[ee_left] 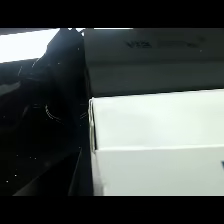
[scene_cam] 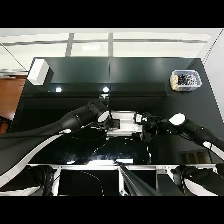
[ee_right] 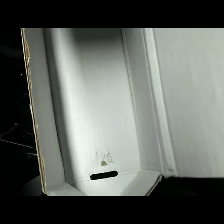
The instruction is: Fold the box and place the chain.
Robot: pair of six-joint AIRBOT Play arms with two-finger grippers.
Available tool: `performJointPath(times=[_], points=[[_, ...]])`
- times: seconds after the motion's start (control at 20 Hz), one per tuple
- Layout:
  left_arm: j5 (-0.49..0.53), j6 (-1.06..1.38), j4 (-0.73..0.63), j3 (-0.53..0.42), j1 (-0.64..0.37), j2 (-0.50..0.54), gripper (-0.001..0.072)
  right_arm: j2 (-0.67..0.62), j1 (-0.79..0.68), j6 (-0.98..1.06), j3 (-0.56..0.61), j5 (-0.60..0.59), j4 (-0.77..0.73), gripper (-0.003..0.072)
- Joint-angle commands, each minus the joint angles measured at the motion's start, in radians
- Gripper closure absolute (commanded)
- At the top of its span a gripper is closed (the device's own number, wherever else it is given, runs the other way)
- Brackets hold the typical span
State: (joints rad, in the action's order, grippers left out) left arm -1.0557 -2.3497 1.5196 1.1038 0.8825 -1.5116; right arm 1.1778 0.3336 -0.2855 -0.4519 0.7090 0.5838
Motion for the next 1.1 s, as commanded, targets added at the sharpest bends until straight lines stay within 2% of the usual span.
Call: performJointPath(times=[0.0,0.4,0.65,0.7,0.75,0.9,0.95,1.0,1.05], points=[[0.000,-0.015,0.011,0.003,0.003,-0.009,0.0442,0.001,0.001,0.000,0.000,0.000,0.000,0.0215],[-0.024,-0.015,0.018,0.064,0.013,-0.063,0.0446,0.001,0.001,0.000,0.000,0.000,0.000,0.0215],[-0.072,-0.016,0.043,0.067,0.012,-0.063,0.0447,0.001,0.001,0.000,0.000,0.000,0.000,0.0215],[-0.072,-0.016,0.043,0.067,0.011,-0.063,0.0499,0.001,0.001,0.000,0.000,0.000,0.000,0.0215],[-0.066,-0.016,0.043,0.067,0.012,-0.063,0.0518,0.001,0.001,0.000,0.000,0.000,0.000,0.0215],[-0.063,-0.016,0.043,0.067,0.012,-0.065,0.0533,0.001,0.001,0.000,0.000,0.000,0.000,0.0215],[-0.064,-0.016,0.042,0.067,0.012,-0.066,0.0595,0.001,0.001,0.000,0.000,0.000,0.000,0.0216],[-0.064,-0.015,0.042,0.067,0.012,-0.068,0.0687,0.001,0.001,0.000,0.000,0.000,0.000,0.0215],[-0.064,-0.015,0.042,0.067,0.012,-0.068,0.0687,0.001,0.001,0.000,0.000,0.000,0.000,0.0215]])
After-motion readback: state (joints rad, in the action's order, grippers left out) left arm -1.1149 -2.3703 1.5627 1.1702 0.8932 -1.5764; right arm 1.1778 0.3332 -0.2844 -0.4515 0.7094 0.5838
